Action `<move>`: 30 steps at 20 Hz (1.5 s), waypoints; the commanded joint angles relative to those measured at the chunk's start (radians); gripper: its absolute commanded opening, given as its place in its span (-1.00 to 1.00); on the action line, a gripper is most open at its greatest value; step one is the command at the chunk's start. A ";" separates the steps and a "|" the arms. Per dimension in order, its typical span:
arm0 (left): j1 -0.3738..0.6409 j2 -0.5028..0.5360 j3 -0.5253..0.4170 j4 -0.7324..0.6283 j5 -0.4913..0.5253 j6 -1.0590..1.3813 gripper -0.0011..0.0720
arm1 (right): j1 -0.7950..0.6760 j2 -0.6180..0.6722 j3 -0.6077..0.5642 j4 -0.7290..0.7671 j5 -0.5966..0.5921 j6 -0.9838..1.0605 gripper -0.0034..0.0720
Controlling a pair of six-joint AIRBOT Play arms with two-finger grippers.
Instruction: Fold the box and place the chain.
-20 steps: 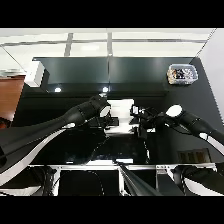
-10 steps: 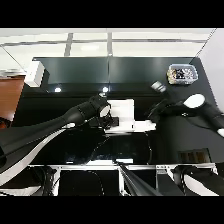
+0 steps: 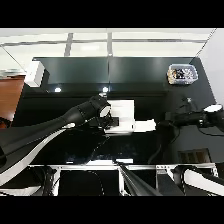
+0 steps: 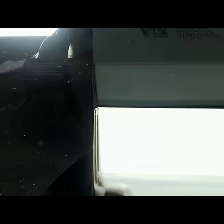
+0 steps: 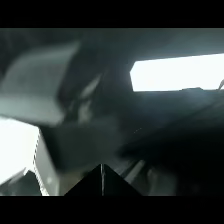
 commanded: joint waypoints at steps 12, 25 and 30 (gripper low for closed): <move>0.000 -0.001 0.000 0.003 -0.004 0.000 -0.90 | 0.256 -0.105 0.138 0.221 0.242 -0.122 0.57; 0.000 -0.001 0.000 0.003 -0.002 0.000 -0.90 | 0.525 -0.101 0.327 -0.004 0.142 0.202 -0.10; 0.000 -0.001 0.000 0.003 -0.002 0.000 -0.90 | 0.623 -0.101 0.381 -0.224 0.109 0.390 -0.10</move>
